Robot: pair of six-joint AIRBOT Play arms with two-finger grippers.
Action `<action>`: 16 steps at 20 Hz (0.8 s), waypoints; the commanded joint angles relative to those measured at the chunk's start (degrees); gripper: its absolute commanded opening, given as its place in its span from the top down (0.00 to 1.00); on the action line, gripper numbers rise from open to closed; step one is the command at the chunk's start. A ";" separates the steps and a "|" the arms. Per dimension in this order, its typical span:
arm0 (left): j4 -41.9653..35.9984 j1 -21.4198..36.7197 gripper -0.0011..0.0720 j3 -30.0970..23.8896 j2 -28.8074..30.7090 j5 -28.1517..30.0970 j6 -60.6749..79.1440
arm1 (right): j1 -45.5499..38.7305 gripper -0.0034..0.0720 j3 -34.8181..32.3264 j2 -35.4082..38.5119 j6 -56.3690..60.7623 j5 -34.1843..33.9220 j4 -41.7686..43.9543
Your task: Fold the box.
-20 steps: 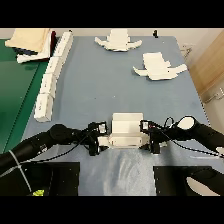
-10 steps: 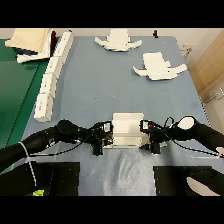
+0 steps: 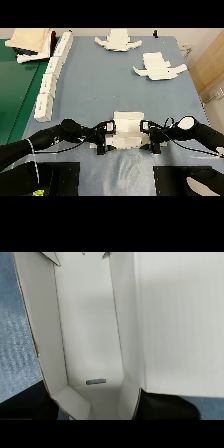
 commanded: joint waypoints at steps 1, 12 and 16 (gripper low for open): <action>-0.33 -0.22 0.06 0.09 -0.52 -0.07 0.31 | -0.02 0.25 0.04 0.00 0.15 0.00 0.15; 35.91 4.83 0.97 0.11 22.67 -9.40 -70.31 | -0.02 0.25 0.04 0.00 0.15 0.00 0.15; 56.28 11.06 0.97 -0.07 37.83 -10.34 -122.05 | -0.02 0.25 0.04 0.00 0.15 0.00 0.15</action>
